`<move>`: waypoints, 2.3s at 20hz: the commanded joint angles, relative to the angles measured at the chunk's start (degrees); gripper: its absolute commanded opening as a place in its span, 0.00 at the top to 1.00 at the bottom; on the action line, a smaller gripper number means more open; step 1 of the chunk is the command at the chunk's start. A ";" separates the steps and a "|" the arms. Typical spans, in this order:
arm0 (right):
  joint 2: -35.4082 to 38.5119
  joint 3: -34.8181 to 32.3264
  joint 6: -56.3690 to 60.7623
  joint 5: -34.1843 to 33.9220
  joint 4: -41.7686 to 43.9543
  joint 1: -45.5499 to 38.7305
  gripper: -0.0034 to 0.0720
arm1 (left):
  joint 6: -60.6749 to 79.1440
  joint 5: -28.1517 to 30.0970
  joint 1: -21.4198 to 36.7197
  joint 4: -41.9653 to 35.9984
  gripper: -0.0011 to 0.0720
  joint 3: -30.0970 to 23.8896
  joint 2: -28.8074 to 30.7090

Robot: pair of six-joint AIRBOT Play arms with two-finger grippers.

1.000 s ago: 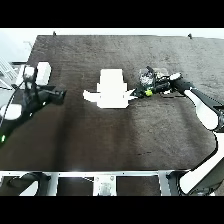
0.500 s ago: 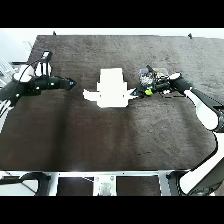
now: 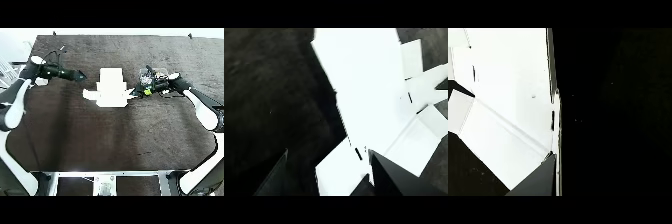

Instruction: Fold the box and place the chain.

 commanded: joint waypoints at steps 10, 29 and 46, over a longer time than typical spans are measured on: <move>0.04 -0.46 -0.66 -1.07 0.00 0.07 0.95 | -7.93 -2.56 -6.14 2.25 0.23 16.59 -13.16; 0.04 -0.46 -1.77 -1.07 0.17 0.17 0.95 | -5.31 -1.44 -8.26 -7.41 0.35 16.59 -17.59; 0.04 -0.46 -2.60 -1.05 0.13 0.09 0.84 | 2.99 -6.03 -8.26 -19.04 0.95 16.59 -21.46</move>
